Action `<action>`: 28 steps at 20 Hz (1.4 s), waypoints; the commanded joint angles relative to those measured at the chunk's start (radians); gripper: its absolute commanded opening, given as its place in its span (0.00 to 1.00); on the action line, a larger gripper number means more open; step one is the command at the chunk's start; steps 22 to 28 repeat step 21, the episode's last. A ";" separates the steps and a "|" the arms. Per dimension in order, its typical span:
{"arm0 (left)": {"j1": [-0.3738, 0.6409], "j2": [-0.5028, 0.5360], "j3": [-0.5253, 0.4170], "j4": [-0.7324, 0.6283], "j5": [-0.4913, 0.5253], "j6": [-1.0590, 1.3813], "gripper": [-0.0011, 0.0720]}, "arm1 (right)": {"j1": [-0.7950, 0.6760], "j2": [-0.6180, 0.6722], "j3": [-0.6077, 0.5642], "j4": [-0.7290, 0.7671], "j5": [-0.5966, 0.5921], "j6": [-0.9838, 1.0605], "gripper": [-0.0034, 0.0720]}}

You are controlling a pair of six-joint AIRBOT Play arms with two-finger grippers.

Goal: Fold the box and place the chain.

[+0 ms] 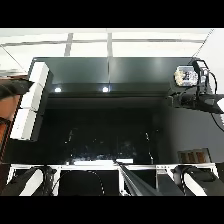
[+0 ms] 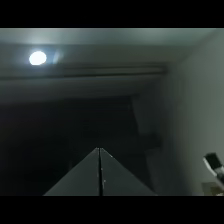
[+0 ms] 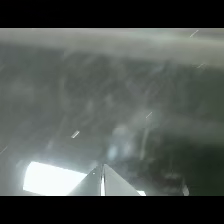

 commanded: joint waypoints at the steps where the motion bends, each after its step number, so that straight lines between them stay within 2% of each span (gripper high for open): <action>1: -0.197 0.134 -0.191 0.041 0.253 0.004 0.05 | 0.004 -0.001 -0.082 -0.025 -0.229 -0.007 0.07; 2: -0.215 0.164 -0.224 0.048 0.285 0.005 0.05 | 0.004 -0.001 -0.082 -0.027 -0.216 -0.007 0.07; 5: -0.216 0.214 -0.253 0.046 0.293 0.005 0.05 | 0.005 0.000 -0.082 -0.021 -0.214 -0.006 0.07; 28: -0.216 0.210 -0.253 0.046 0.293 0.005 0.05 | 0.005 0.000 -0.082 -0.021 -0.214 -0.006 0.07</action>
